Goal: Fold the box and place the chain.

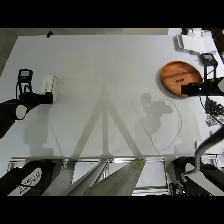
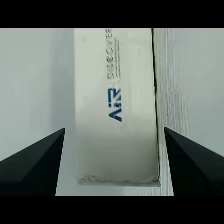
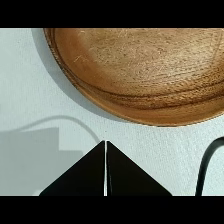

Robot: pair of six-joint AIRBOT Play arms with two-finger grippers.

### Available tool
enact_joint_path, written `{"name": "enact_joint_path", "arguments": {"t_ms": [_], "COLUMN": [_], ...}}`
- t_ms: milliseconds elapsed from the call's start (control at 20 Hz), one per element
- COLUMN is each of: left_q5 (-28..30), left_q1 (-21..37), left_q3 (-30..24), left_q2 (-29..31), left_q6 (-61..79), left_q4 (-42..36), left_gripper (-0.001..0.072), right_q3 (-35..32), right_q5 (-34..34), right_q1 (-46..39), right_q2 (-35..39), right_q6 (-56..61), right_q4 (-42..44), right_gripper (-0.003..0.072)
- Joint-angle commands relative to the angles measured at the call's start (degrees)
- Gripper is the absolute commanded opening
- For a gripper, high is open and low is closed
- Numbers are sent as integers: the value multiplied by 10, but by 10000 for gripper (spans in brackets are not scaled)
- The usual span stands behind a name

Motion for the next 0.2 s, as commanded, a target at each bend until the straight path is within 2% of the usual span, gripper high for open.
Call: {"name": "enact_joint_path", "arguments": {"t_ms": [0,100,150], "left_q5": [-88,-132,-136], "left_q1": [1,1,1], "left_q3": [42,90,106], "left_q2": [52,53,54], "left_q6": [0,0,0], "left_q4": [0,0,0], "left_gripper": [697,697,697], "right_q3": [0,0,0], "right_q5": [0,0,0], "right_q1": [0,0,0], "right_q2": [0,0,0], "right_q6": [0,0,0], "right_q4": [0,0,0], "right_gripper": [11,11,11]}}
